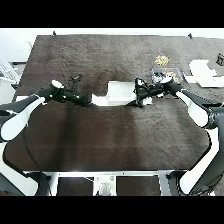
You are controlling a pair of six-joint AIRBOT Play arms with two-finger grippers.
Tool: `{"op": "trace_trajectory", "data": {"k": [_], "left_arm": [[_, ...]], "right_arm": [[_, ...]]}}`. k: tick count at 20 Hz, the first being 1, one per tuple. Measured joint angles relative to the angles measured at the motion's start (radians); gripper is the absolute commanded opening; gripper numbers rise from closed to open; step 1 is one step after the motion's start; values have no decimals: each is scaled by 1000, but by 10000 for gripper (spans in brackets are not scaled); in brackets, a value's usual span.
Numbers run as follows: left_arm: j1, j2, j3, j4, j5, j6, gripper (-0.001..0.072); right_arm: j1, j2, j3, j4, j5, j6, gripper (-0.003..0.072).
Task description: Fold the box and place the chain.
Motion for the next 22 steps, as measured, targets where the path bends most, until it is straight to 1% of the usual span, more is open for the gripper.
{"op": "trace_trajectory", "data": {"k": [3, 6, 7, 8, 9, 13, 22], "left_arm": [[-37, -13, 14, -42, 11, 26, 20], [-51, -18, 51, -70, 26, 39, 24], [-55, -18, 64, -78, 27, 42, 58], [-56, -19, 77, -82, 27, 45, 275], [-58, -20, 88, -86, 27, 45, 354], [-61, -20, 113, -93, 6, 48, 351], [-61, -20, 122, -133, -27, 64, 351]], "right_arm": [[0, 0, 0, 0, 0, 0, 584], [0, 0, 0, 0, 0, 0, 584], [0, 0, 0, 0, 0, 0, 584], [0, 0, 0, 0, 0, 0, 584], [0, 0, 0, 0, 0, 0, 584], [0, 0, 0, 0, 0, 0, 584], [0, 0, 0, 0, 0, 0, 584]]}}
